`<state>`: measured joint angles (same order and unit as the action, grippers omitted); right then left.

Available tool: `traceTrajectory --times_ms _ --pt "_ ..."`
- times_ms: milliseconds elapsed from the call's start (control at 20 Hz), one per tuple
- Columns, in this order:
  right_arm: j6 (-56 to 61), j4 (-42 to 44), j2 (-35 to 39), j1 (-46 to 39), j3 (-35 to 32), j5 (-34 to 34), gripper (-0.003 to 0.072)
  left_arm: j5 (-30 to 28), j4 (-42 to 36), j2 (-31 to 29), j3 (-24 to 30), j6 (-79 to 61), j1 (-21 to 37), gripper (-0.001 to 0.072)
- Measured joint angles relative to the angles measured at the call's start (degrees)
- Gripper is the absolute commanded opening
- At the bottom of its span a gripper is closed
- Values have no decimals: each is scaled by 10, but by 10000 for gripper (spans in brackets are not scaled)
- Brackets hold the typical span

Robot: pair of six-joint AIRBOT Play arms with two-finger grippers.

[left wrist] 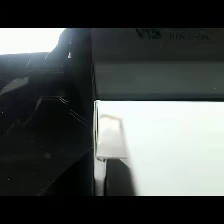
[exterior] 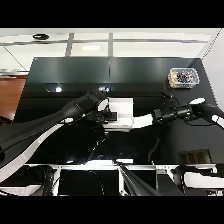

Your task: Fold the box and place the chain.

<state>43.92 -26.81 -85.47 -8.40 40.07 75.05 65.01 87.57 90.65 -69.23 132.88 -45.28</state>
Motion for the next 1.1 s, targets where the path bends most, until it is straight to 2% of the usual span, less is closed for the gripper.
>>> traceTrajectory --times_ms 50,100,150,200,350,400,450,700,800,850,1100 --pt "-9 10 0 4 2 8 57 0 0 0 0 0 0 25" --pt "-16 19 0 8 5 13 298 0 0 0 0 0 0 25" --pt "-20 25 0 13 9 19 603 0 0 0 0 0 0 25" --pt "-22 31 0 18 15 23 669 0 0 0 0 0 0 25" --pt "-14 39 0 42 32 34 663 0 0 0 0 0 0 25" --pt "-3 38 0 52 38 34 619 0 0 0 0 0 0 25" --pt "11 35 0 65 46 33 523 0 0 0 0 0 0 25" --pt "110 -2 0 141 95 6 523 1 0 0 0 0 0 25" --pt "164 -42 0 175 121 -7 515 1 0 0 0 0 0 25" --pt "195 -70 0 192 135 -14 427 1 0 0 0 0 0 25" --pt "364 -252 0 277 204 -37 427 0 0 0 0 1 0 25"
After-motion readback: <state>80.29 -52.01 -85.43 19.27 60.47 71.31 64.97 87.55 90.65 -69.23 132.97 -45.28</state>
